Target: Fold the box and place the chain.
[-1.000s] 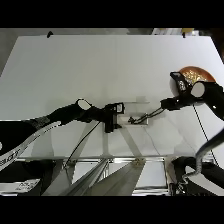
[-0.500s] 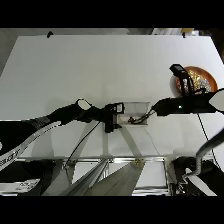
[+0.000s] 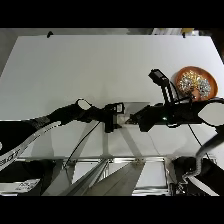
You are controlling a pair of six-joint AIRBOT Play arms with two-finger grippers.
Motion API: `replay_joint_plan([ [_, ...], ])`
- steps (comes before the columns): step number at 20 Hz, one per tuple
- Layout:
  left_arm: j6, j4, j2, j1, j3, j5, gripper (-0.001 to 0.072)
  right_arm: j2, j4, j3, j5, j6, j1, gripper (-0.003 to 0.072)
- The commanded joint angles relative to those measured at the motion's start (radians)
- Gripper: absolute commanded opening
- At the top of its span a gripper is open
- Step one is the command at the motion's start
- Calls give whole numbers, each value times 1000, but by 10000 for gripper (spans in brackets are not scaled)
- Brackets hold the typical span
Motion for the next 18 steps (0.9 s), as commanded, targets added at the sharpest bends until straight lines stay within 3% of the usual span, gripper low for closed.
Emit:
replay_joint_plan([
  [1,0,0,0,0,0,0,277,-7,-86,0,-48,64,41,19],
  [6,0,0,1,0,0,0,277,-84,-169,-28,-80,83,41,24],
  [8,0,0,0,0,0,0,277,-126,-180,-28,-80,84,41,166],
  [9,0,0,0,0,0,0,277,-131,-180,-27,-80,83,41,197],
  [13,0,0,0,0,0,0,277,-130,-183,63,22,70,-34,200],
  [18,0,0,0,0,0,0,277,-132,-304,192,106,71,-262,156],
])
